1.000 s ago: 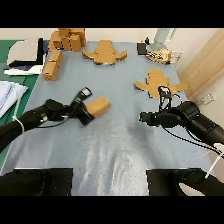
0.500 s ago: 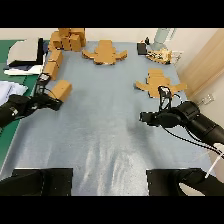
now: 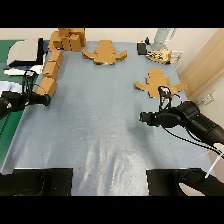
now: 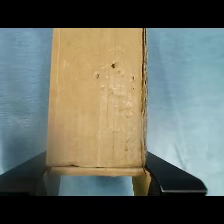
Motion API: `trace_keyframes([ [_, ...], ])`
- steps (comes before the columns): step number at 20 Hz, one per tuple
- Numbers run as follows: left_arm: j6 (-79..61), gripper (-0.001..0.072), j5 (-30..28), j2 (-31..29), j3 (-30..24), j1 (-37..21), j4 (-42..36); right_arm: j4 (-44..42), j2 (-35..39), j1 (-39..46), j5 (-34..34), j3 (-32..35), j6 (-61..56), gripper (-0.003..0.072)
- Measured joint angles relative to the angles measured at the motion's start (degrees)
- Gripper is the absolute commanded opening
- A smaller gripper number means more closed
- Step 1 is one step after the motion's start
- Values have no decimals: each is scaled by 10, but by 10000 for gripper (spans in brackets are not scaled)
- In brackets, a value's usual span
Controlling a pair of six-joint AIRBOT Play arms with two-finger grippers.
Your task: Fold the box.
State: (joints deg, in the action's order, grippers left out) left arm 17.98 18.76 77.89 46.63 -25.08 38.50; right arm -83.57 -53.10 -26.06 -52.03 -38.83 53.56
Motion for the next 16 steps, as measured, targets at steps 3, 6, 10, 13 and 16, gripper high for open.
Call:
trace_keyframes([
  [3,34,488,0,43,41,-2,20,0,0,0,0,0,0,3],
  [6,57,488,-1,79,78,-3,31,0,0,0,0,0,0,3],
  [10,69,487,-2,112,108,-3,37,0,0,0,0,0,0,3],
  [13,71,488,-4,128,116,-4,39,0,0,0,0,0,0,3],
  [16,71,488,-15,136,120,-4,39,0,0,0,0,0,0,3],
])
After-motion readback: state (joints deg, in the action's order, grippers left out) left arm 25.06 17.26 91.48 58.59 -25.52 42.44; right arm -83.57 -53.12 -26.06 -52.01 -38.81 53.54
